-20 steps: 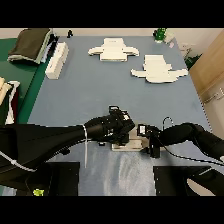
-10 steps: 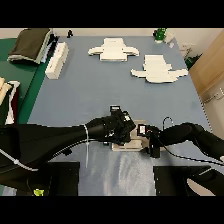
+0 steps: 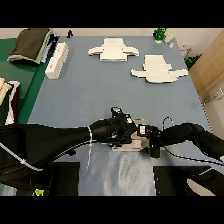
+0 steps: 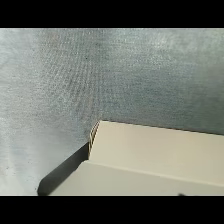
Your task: Fold the box.
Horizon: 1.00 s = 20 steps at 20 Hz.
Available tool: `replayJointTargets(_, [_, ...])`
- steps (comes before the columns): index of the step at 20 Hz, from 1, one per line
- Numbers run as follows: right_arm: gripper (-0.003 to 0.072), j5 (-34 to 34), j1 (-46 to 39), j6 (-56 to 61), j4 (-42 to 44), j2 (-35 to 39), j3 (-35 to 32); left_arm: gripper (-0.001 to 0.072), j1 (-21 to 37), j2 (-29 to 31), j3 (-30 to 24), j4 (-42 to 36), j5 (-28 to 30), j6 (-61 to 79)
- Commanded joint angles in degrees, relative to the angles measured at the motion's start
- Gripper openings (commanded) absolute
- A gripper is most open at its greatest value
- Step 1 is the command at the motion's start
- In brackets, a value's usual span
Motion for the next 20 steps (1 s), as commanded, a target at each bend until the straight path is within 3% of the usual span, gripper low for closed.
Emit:
replayJointTargets(1, [0.0508, 0.02, -0.02, 0.15, 0.09, 0.04, 0.02, 0.0016, -0.55, -0.31, -0.07, 0.07, -0.04, -0.37])
replayJointTargets(4, [0.0508, 0.02, -0.02, 0.15, 0.09, 0.04, 0.02, 0.0031, -0.79, -0.15, -0.04, -0.13, -0.04, 0.28])
replayJointTargets(5, [0.0508, 0.02, 0.0, 0.15, 0.09, 0.04, 0.02, 0.0323, -0.76, 0.04, 0.09, -0.35, -0.09, 1.2])
replayJointTargets(6, [0.0508, 0.02, -0.02, 0.15, 0.09, 0.04, 0.02, 0.0539, -0.76, 0.31, 0.33, -0.33, -0.7, 1.11])
replayJointTargets(10, [0.0508, 0.02, -0.02, 0.15, 0.09, 0.04, 0.02, 0.0542, -0.74, 1.16, 1.9, 1.16, -5.38, 1.46])
replayJointTargets(16, [0.0508, 0.02, -0.02, 0.15, 0.09, 0.04, 0.02, 0.0542, -0.42, 5.07, 3.02, 0.94, -6.12, 1.79])
replayJointTargets(20, [0.0508, 0.02, -0.02, 0.15, 0.09, 0.04, 0.02, 0.0542, 0.98, 8.48, 3.1, 0.52, -11.17, 3.15])
